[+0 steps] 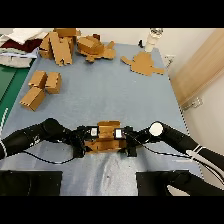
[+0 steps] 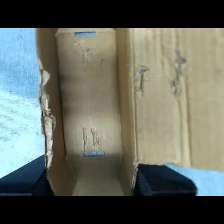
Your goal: Fold the box.
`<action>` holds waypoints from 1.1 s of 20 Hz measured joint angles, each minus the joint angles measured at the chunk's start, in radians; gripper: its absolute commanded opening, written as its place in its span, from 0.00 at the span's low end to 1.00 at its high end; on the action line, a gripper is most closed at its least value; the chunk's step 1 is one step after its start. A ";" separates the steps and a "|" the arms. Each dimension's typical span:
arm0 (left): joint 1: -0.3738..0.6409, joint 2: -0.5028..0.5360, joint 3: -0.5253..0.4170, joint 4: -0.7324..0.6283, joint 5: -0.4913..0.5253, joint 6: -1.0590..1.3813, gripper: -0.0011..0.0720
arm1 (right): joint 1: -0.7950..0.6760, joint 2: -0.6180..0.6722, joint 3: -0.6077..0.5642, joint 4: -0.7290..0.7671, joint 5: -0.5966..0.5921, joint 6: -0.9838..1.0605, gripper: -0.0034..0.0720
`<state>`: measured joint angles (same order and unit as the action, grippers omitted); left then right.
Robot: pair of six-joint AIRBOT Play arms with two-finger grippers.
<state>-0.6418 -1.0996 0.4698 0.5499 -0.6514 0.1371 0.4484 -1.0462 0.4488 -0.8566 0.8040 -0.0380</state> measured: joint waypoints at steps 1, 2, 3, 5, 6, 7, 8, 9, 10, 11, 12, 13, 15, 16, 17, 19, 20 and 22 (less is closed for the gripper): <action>-0.003 0.000 0.000 -0.001 0.005 -0.001 0.59 | 0.000 0.000 0.000 0.000 0.000 0.000 0.79; -0.006 0.000 0.001 -0.003 0.007 -0.002 0.59 | 0.000 0.000 0.000 0.000 0.000 0.000 0.79; -0.008 0.000 0.002 -0.010 0.014 -0.003 0.59 | 0.000 0.000 0.000 0.000 0.000 0.000 0.79; -0.010 0.000 0.002 -0.014 0.014 -0.004 0.59 | 0.000 0.000 0.000 0.000 0.000 0.000 0.79; -0.011 0.000 0.002 -0.012 0.013 -0.008 0.59 | 0.000 0.000 0.000 0.000 0.000 0.000 0.79; -0.011 0.000 0.002 -0.006 0.013 -0.016 0.59 | 0.000 0.000 0.000 0.000 0.000 0.001 0.79; -0.011 0.000 0.002 0.006 0.013 -0.027 0.59 | 0.000 0.000 0.000 0.000 0.000 0.002 0.79; -0.011 0.000 0.002 0.023 0.013 -0.036 0.59 | 0.000 0.000 0.000 0.001 0.000 0.002 0.79; -0.011 0.000 0.002 0.045 0.013 -0.052 0.59 | 0.000 0.000 0.000 0.001 0.000 0.002 0.79; -0.011 0.000 0.002 0.068 0.012 -0.071 0.59 | 0.000 0.000 0.000 0.001 0.000 0.002 0.79; -0.011 0.000 0.002 0.086 0.010 -0.089 0.59 | 0.000 0.000 0.000 0.001 0.000 0.002 0.79; -0.011 0.000 0.002 0.102 0.005 -0.106 0.59 | 0.000 0.000 0.000 0.001 0.000 0.002 0.79; -0.012 0.000 0.006 0.121 -0.006 -0.127 0.59 | 0.000 0.000 0.000 0.001 0.000 0.002 0.79; -0.013 0.000 0.011 0.123 -0.014 -0.135 0.59 | 0.000 0.000 0.000 0.001 0.000 0.001 0.79; -0.013 0.000 0.016 0.120 -0.025 -0.139 0.59 | 0.000 0.000 0.000 0.000 0.000 0.001 0.79; -0.013 0.000 0.029 0.096 -0.036 -0.148 0.59 | 0.000 0.000 0.000 0.001 0.000 0.002 0.79; -0.013 0.000 0.034 0.092 -0.048 -0.149 0.59 | 0.000 0.000 0.000 0.000 -0.001 0.002 0.79; -0.013 0.000 0.041 0.082 -0.069 -0.153 0.59 | 0.000 0.000 0.000 -0.001 0.000 0.001 0.79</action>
